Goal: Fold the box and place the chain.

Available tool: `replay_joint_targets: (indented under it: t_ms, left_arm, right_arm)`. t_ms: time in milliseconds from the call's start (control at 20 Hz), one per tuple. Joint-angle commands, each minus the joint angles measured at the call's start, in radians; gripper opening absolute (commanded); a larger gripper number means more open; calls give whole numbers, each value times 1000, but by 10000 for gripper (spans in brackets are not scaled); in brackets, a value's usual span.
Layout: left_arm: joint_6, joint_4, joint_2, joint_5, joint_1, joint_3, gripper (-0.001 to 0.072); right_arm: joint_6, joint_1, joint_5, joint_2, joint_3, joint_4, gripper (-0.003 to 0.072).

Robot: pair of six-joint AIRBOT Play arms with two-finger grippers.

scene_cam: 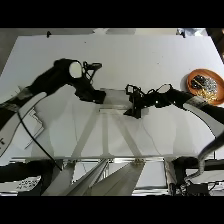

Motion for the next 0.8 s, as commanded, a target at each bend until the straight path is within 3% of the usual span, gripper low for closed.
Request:
replay_joint_targets:
  t_ms: [0, 150, 250, 350, 450, 550, 750]
  left_arm:
    - [329, -72, 106, -20, 129, -34, 512]
    - [689, -245, 185, 67, 259, -144, 485]
    - [1059, -395, 191, 111, 323, -234, 490]
    - [1475, -476, 169, 129, 349, -314, 536]
    - [1803, -520, 124, 134, 343, -360, 659]
    - [1957, -590, 51, 140, 339, -368, 697]
    - [2156, -733, -87, 188, 339, -368, 700]
  right_arm:
    - [0, 0, 0, 0, 0, 1, 398]
    - [0, 0, 0, 0, 0, 1, 398]
    - [0, 0, 0, 0, 0, 1, 398]
    - [0, 0, 0, 0, 0, 1, 398]
    - [0, 0, 0, 0, 0, 1, 398]
    - [0, 0, 0, 0, 0, 1, 398]
    - [0, 0, 0, 0, 0, 1, 398]
